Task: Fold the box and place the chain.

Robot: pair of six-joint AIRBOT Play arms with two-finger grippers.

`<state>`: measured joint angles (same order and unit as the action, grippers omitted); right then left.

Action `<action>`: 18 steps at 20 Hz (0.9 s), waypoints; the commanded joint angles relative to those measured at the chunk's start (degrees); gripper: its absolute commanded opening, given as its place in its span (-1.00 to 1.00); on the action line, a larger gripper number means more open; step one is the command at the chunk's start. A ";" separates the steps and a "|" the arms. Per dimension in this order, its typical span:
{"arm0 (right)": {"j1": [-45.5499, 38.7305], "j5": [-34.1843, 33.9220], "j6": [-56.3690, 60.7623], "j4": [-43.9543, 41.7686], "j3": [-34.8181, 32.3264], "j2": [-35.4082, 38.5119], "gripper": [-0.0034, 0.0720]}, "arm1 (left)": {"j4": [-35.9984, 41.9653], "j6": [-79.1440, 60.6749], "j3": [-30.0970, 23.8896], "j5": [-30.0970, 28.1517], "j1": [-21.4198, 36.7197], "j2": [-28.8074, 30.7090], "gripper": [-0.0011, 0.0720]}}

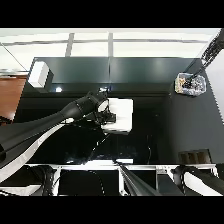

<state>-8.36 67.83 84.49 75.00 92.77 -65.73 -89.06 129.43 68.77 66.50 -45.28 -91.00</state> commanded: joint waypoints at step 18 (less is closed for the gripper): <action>33.94 -10.97 -5.44 -28.63 -30.97 -0.70 -0.88 | -0.02 0.00 0.00 -0.02 0.04 0.02 -0.90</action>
